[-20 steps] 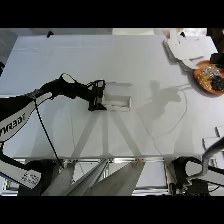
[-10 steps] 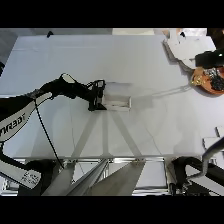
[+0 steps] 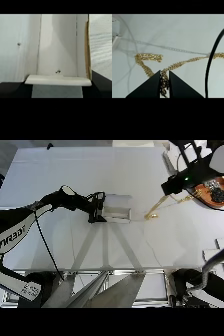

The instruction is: Fold the box and place the chain.

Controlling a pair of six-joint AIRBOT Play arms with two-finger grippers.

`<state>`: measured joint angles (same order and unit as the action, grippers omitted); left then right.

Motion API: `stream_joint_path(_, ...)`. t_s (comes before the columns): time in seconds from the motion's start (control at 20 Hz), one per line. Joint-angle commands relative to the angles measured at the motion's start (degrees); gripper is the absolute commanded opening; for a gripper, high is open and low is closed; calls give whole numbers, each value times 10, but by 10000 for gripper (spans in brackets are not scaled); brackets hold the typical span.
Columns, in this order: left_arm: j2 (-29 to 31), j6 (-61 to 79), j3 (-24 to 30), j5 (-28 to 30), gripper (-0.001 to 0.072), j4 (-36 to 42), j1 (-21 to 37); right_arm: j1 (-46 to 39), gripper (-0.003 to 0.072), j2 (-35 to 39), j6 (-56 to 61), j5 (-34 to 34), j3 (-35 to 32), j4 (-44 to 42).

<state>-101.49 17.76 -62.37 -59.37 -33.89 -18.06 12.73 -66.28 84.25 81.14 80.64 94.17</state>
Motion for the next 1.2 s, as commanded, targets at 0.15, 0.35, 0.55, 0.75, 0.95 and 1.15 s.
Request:
stream_joint_path(0.15, 0, 0, 0, 0, 412, 0, 0, 107, 9, -4, 10, -63, 0, -65)
stream_joint_path(0.35, 0, 0, 0, 0, 412, 0, 0, 136, 9, -36, 10, -139, 0, -102)
stream_joint_path(0.55, 0, 0, 0, 0, 412, 0, 0, 161, 9, -97, 12, -162, -1, -115)
stream_joint_path(0.75, 0, 0, 0, 0, 412, 0, 0, 182, 9, -146, 13, -178, -7, -120)
stream_joint_path(0.95, 0, 0, 0, 0, 412, 0, 0, 183, 9, -158, 43, -214, -34, -124)
stream_joint_path(1.15, 0, 0, 0, 0, 412, 0, 0, 178, 9, -169, 67, -244, -84, -119)
